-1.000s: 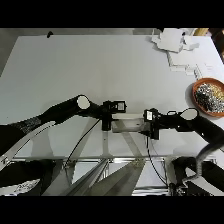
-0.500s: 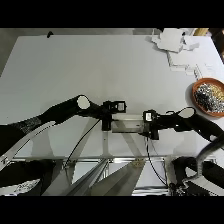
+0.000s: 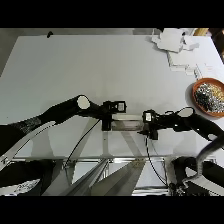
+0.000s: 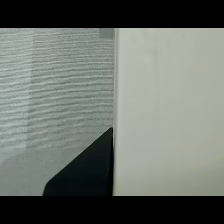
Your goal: Fold the box and place the chain.
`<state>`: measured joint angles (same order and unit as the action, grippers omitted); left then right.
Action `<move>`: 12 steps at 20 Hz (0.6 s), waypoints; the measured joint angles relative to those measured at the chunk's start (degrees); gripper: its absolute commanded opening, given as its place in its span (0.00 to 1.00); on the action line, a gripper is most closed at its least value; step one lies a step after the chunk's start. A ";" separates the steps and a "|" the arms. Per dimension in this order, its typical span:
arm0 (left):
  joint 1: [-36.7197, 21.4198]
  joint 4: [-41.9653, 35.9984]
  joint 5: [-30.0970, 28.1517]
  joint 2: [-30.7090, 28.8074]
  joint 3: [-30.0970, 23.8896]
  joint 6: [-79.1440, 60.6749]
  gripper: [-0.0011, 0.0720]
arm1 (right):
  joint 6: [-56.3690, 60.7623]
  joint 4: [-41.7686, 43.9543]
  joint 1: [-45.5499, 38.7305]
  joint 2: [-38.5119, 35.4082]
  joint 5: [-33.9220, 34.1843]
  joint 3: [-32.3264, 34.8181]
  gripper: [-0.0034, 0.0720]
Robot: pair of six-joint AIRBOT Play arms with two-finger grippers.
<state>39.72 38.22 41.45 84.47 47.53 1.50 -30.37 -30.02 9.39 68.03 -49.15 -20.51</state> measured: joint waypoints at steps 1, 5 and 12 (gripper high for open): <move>0.00 0.00 0.00 0.00 0.00 0.00 0.03 | -0.04 0.00 0.00 0.00 0.07 0.00 0.57; 0.00 0.00 0.00 0.00 0.00 0.02 0.03 | -0.09 0.02 0.00 -0.02 0.28 0.00 0.57; 0.00 0.00 0.00 0.00 0.00 0.02 0.03 | -0.11 0.02 0.02 -0.07 0.42 0.00 0.57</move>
<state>39.72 38.22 41.45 84.47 47.53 1.52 -30.48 -30.00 9.41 67.96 -48.73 -20.51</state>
